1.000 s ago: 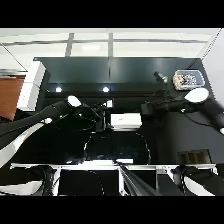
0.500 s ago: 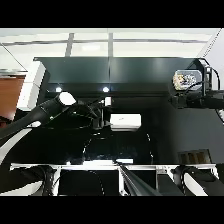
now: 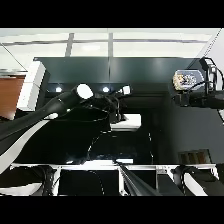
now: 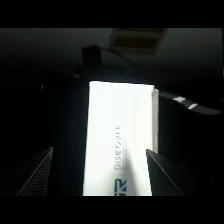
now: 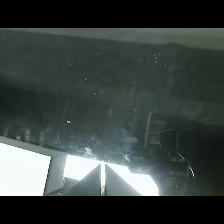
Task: Fold the box and place the chain.
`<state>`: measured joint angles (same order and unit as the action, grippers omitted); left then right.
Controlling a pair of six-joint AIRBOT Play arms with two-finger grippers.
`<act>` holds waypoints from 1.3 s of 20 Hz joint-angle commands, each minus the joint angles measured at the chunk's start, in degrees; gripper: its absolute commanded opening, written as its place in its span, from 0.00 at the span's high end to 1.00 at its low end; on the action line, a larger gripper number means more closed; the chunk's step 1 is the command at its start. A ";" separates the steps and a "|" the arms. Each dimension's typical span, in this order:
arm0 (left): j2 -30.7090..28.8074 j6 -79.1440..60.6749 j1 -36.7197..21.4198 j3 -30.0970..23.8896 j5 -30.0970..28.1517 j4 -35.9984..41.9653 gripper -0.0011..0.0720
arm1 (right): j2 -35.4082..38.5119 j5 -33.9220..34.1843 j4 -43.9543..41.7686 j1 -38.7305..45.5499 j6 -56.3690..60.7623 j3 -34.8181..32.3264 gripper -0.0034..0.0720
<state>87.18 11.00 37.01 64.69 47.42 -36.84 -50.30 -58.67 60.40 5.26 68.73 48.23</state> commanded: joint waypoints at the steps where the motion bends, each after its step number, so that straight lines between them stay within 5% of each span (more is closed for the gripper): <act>1: 4.33 5.90 0.61 3.48 4.42 -1.29 0.04 | 0.02 0.83 0.07 0.04 0.11 -0.07 0.92; 16: 5.25 7.04 4.83 3.58 6.05 -11.65 0.03 | 0.02 3.02 0.11 0.04 0.13 -0.07 0.92; 24: 7.82 7.19 10.78 3.52 -6.51 -16.35 0.02 | 0.02 2.71 0.09 0.04 1.44 -0.07 0.92; 25: 8.02 7.21 11.28 3.52 -7.21 -16.87 0.03 | 0.02 2.23 0.09 0.04 1.62 -0.04 0.92; 26: 7.91 7.34 11.43 3.58 -7.10 -16.87 0.20 | 0.02 1.64 0.13 0.04 1.60 -0.07 0.92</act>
